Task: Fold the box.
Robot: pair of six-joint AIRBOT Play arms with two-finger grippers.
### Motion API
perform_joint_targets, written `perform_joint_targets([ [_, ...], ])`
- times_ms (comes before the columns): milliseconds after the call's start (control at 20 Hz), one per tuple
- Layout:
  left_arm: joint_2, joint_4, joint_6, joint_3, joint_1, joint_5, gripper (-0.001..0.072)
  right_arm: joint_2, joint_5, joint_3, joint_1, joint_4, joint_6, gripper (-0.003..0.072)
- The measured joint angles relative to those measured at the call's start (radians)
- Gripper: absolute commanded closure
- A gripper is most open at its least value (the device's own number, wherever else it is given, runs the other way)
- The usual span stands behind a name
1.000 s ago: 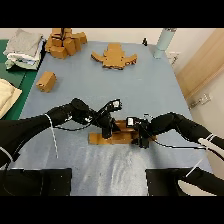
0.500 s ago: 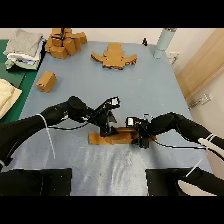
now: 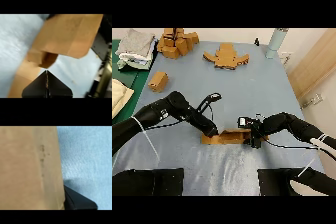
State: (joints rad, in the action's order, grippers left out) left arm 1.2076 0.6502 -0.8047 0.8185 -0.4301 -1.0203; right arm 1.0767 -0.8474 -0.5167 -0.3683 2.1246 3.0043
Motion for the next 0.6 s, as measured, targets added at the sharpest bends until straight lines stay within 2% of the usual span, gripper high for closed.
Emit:
perform_joint_targets([
  [100, 0.009, -0.027, -0.098, -0.005, -0.057, 0.023, 0.0698, 0.000, 0.000, 0.000, 0.000, 0.000, 0.000, 0.0186],
  [150, 0.015, -0.042, -0.141, -0.006, -0.085, 0.066, 0.0698, 0.000, 0.000, 0.000, 0.000, 0.000, 0.000, 0.0185],
  [450, 0.034, -0.121, -0.299, -0.009, -0.146, 0.415, 0.0699, 0.000, 0.000, 0.000, 0.000, 0.000, 0.000, 0.0186],
  [600, 0.066, -0.133, -0.326, -0.009, -0.151, 0.549, 0.0699, 0.000, 0.000, 0.000, 0.000, 0.000, 0.000, 0.0186],
])
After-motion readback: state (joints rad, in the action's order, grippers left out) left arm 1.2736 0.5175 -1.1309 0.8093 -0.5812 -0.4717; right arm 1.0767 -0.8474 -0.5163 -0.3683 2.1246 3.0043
